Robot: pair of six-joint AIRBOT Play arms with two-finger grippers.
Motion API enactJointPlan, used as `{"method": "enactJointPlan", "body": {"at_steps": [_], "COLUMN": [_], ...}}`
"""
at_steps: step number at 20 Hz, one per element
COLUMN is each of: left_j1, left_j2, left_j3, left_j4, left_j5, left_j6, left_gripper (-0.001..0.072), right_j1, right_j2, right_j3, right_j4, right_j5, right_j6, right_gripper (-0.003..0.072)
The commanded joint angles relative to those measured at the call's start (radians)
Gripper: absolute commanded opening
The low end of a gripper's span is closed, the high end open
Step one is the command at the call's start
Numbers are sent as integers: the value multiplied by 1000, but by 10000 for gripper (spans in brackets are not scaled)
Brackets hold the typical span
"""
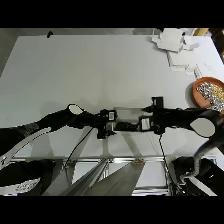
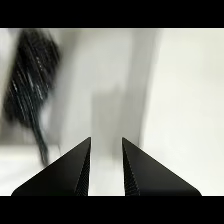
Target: Fold the box and place the chain.
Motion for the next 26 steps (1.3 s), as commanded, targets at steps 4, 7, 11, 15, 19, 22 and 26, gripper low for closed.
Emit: {"method": "enactJointPlan", "body": {"at_steps": [4,7,11,15,19,22,26], "left_j1": [0,0,0,0,0,0,0], "left_j2": [0,0,0,0,0,0,0], "left_j3": [0,0,0,0,0,0,0], "left_j4": [0,0,0,0,0,0,0], "left_j5": [0,0,0,0,0,0,0], "left_j6": [0,0,0,0,0,0,0], "left_gripper": [334,334,334,334,334,334,334], "right_j1": [-342,-373,-373,-373,-373,-373,-373], "right_j2": [-79,-175,-298,-388,-446,-486,-498], "right_j3": [-2,-3,-3,-3,-3,-3,-3], "right_j4": [-103,-94,66,74,73,73,71], "right_j5": [102,58,1,-2,-36,-49,-45], "right_j6": [77,11,-127,-196,-217,-218,-217], "right_gripper": [179,179,181,181,181,181,179]}}
